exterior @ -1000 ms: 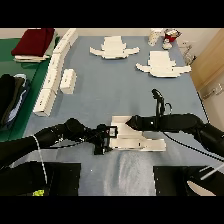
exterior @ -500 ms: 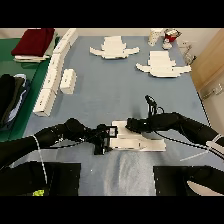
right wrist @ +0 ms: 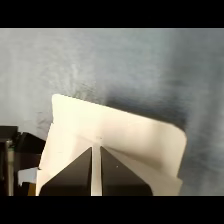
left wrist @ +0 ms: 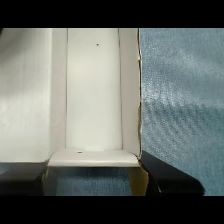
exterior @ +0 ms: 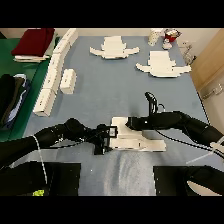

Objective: Fold the box.

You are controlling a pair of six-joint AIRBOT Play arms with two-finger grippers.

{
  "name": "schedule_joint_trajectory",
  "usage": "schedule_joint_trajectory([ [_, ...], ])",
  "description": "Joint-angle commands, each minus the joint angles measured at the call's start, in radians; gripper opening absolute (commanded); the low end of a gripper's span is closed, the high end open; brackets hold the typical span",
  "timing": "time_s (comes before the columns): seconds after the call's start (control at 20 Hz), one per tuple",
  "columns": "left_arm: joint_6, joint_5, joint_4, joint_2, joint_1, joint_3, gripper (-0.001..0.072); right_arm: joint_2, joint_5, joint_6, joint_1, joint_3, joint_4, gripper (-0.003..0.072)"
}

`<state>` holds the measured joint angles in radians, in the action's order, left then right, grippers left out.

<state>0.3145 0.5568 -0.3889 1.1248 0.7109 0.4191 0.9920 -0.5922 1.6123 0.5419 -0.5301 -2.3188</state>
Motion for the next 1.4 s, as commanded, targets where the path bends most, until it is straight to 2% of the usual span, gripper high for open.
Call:
schedule_joint_trajectory([
  [0.0,0.000,0.000,0.000,0.000,0.000,0.000,0.0328,-0.103,-0.076,0.043,0.000,-0.042,0.142,0.0083],
  [0.15,0.000,0.000,0.000,0.000,0.000,0.000,0.0327,-0.240,-0.218,0.122,0.000,-0.066,0.252,0.0084],
  [0.3,0.000,0.000,0.000,0.000,0.000,0.000,0.0328,-0.363,-0.430,0.351,0.001,-0.065,0.266,0.0085],
  [0.35,0.000,0.000,0.000,0.000,0.000,0.000,0.0327,-0.396,-0.511,0.407,0.001,-0.061,0.272,0.0171],
  [0.4,0.000,0.000,0.000,0.000,0.000,0.000,0.0327,-0.422,-0.576,0.436,0.001,-0.051,0.295,0.0392],
  [0.45,0.000,0.000,0.000,0.000,0.000,0.000,0.0328,-0.439,-0.620,0.449,0.001,-0.037,0.339,0.0491],
  [0.55,0.000,0.000,0.000,0.000,0.000,0.000,0.0327,-0.451,-0.636,0.517,0.001,0.015,0.439,0.0522],
  [0.65,0.000,0.000,0.000,0.000,0.000,0.000,0.0327,-0.440,-0.558,0.629,0.001,0.086,0.497,0.0594],
  [0.8,0.000,0.000,0.000,0.000,0.000,0.000,0.0328,-0.394,-0.396,0.842,0.001,0.151,0.521,0.0595],
  [1.1,0.000,0.000,0.000,0.000,0.000,0.000,0.0327,-0.312,-0.315,0.957,0.002,0.151,0.438,0.0583],
  [1.15,0.000,0.000,0.000,0.000,0.000,0.000,0.0328,-0.309,-0.298,0.977,0.002,0.151,0.413,0.0503],
  [1.2,0.000,0.000,0.000,0.000,0.000,0.000,0.0327,-0.304,-0.293,0.986,0.002,0.151,0.374,0.0327],
  [1.25,0.000,0.000,0.000,0.000,0.000,0.000,0.0327,-0.298,-0.290,0.991,0.002,0.151,0.337,0.0259],
  [1.3,0.000,0.000,0.000,0.000,0.000,0.000,0.0328,-0.289,-0.287,0.993,0.002,0.151,0.305,0.0257],
  [1.35,0.000,0.000,0.000,0.000,0.000,0.000,0.0328,-0.280,-0.280,1.003,0.007,0.151,0.284,0.0184],
])
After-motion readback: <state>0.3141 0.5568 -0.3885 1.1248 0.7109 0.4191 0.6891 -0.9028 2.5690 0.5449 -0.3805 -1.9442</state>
